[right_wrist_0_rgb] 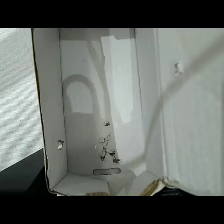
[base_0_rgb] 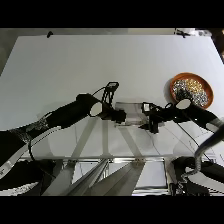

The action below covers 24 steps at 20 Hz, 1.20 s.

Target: Fold the box and place the chain.

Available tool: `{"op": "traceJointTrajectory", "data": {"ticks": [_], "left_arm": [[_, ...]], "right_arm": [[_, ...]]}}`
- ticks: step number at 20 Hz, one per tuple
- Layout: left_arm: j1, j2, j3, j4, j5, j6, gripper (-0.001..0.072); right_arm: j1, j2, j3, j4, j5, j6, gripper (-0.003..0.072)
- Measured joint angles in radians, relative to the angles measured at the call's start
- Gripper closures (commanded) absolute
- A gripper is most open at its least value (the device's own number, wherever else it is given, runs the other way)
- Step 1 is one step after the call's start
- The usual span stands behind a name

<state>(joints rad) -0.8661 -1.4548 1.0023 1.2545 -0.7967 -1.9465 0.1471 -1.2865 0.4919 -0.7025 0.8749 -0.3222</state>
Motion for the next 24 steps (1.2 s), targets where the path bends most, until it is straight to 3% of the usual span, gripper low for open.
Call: {"op": "traceJointTrajectory", "data": {"ticks": [5, 8, 15, 20, 24], "left_arm": [[-0.013, -0.023, 0.039, 0.031, -0.077, -0.055, 0.0221], [-0.016, -0.052, 0.096, 0.053, -0.136, -0.080, 0.0298], [-0.018, -0.187, 0.306, 0.071, -0.359, -0.097, 0.0294], [-0.020, -0.248, 0.355, 0.066, -0.444, -0.148, 0.0300], [-0.026, -0.279, 0.364, 0.066, -0.454, -0.209, 0.0448]], "right_arm": [[0.000, 0.000, 0.000, 0.000, 0.000, 0.000, 0.0272], [0.000, 0.000, 0.000, 0.000, 0.000, 0.000, 0.0272], [0.000, 0.000, 0.000, 0.000, 0.000, 0.000, 0.0272], [0.000, 0.000, 0.000, 0.000, 0.000, 0.000, 0.0272], [0.000, 0.000, 0.000, 0.000, 0.000, 0.000, 0.0272]]}}
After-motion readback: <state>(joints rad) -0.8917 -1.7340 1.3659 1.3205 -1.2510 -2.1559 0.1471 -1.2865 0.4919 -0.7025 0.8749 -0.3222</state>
